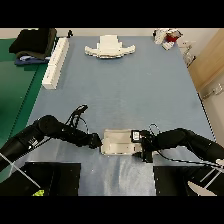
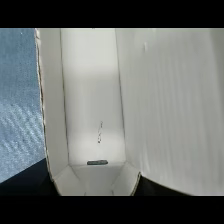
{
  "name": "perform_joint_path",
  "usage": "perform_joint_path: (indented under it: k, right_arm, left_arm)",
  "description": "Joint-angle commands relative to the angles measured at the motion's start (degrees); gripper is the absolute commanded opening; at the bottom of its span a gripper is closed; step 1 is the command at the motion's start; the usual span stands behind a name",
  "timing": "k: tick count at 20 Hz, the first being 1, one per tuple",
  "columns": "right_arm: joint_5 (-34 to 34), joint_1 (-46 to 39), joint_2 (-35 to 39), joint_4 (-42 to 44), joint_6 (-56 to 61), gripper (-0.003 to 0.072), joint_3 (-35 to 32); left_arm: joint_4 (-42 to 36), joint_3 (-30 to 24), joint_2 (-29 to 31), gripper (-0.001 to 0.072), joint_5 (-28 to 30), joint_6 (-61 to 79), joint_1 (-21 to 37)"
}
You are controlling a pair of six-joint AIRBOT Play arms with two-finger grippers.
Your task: Fold the box.
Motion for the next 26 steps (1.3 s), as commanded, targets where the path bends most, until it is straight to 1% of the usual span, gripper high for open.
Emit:
perform_joint_path:
  k: [1,4,7,10,12,13,15,16,18,19,24,26]
  right_arm:
    - [0.00,0.02,0.04,0.00,0.02,0.0513,0.04]
    - [0.00,0.02,0.04,0.00,0.02,0.0513,0.04]
    - [0.00,0.02,0.04,0.00,0.02,0.0513,0.04]
    - [0.00,0.02,0.04,0.00,0.02,0.0513,0.04]
    - [0.00,0.02,0.04,0.00,0.02,0.0513,0.04]
    - [0.00,0.02,0.04,0.00,0.02,0.0513,0.04]
    - [0.00,0.02,0.04,0.00,0.02,0.0513,0.04]
    - [0.00,0.02,0.04,0.00,0.02,0.0513,0.04]
    - [0.02,0.02,0.04,0.00,0.02,0.0513,0.04]
    - [0.00,0.02,0.04,0.00,0.02,0.0513,0.04]
    - [0.00,0.02,0.04,0.00,0.02,0.0513,0.04]
    - [0.00,0.02,0.04,0.00,0.02,0.0513,0.04]
  left_arm:
    - [-0.83,0.13,-0.02,0.0588,0.26,-0.04,-0.04]
    - [-1.55,0.13,-0.02,0.0588,0.55,-0.02,-0.15]
    - [-5.46,0.13,-0.02,0.0588,-0.09,-0.70,-0.39]
    - [-3.74,0.26,-0.02,0.0587,1.68,-8.17,-3.10]
    - [-2.25,0.76,-0.02,0.0586,2.80,-12.79,-6.49]
    - [-1.18,1.31,-0.02,0.0586,3.80,-15.30,-8.52]
    - [4.87,3.41,-0.02,0.0571,6.03,-22.93,-13.14]
    - [9.88,4.70,-0.04,0.0516,6.80,-27.85,-15.39]
    - [18.64,6.67,-0.61,0.0516,6.93,-37.53,-18.91]
    - [20.46,7.23,-1.31,0.0516,6.95,-40.11,-20.22]
    - [20.87,10.19,-8.59,0.0516,8.39,-43.65,-25.86]
    - [21.24,12.02,-11.26,0.0516,8.31,-45.66,-26.97]
